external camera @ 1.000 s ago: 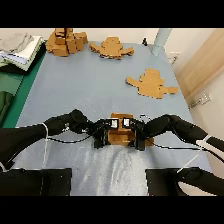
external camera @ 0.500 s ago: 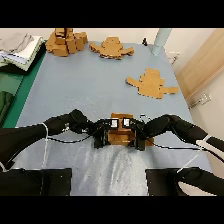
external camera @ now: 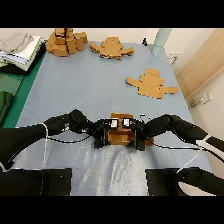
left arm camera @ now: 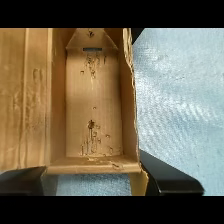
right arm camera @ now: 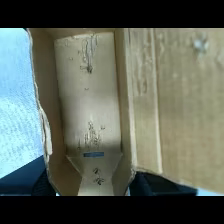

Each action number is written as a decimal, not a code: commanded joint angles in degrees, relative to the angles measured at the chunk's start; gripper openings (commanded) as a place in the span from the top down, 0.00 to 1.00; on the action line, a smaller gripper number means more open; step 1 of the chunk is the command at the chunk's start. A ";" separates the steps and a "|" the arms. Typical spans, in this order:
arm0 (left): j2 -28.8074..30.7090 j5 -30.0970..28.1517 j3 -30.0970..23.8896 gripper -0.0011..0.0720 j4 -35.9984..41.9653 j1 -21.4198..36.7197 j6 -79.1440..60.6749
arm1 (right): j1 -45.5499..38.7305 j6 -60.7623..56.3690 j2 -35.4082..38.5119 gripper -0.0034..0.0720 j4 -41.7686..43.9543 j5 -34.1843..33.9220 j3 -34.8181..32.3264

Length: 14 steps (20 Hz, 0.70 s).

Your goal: Fold the box.

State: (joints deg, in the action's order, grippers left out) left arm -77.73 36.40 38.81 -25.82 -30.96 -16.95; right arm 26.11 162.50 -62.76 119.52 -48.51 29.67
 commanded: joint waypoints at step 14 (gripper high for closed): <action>-0.02 -0.02 0.02 0.27 -0.02 -0.04 0.00 | -0.20 -35.91 28.83 0.00 -22.64 -10.38 0.50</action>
State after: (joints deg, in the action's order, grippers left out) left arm -77.73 36.40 38.81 -25.82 -30.96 -16.93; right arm 25.93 137.86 -42.02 99.15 -57.01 30.11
